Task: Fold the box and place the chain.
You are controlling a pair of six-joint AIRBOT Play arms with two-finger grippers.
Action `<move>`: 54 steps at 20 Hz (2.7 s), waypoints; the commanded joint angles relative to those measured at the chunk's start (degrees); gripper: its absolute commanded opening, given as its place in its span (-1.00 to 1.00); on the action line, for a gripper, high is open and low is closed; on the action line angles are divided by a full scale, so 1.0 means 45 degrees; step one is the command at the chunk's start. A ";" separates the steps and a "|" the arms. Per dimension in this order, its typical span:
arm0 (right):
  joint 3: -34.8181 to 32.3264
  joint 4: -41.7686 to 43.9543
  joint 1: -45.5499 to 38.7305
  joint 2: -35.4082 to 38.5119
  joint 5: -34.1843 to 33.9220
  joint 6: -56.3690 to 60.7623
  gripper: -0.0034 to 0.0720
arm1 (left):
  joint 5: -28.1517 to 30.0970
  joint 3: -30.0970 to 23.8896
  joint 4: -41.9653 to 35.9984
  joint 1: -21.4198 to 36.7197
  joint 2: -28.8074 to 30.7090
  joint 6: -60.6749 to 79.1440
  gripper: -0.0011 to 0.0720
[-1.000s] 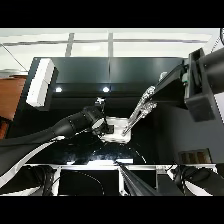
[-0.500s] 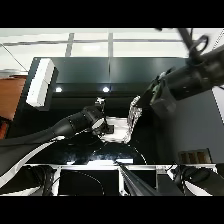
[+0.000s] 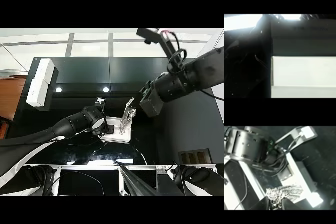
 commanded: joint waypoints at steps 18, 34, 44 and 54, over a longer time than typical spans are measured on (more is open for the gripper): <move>-0.3152 0.0010 0.1311 -0.0005 0.1501 0.1025 -0.85 | 0.0034 -0.0005 0.0000 0.0005 -0.0010 0.0005 -0.89; -0.3147 -0.1472 0.0063 -0.0126 -0.0131 0.1710 0.41 | 0.0024 -0.0005 -0.0097 0.0010 -0.0010 0.0000 -0.89; -0.3152 -0.3643 -0.4639 0.1243 0.0529 0.1768 0.41 | 0.0423 0.1195 0.0005 -0.0049 -0.0374 -0.1525 -0.90; -0.3152 -0.3774 -0.4639 0.1243 0.0568 0.1525 0.41 | -0.3847 0.2725 -0.0015 0.0248 0.0816 0.6445 0.76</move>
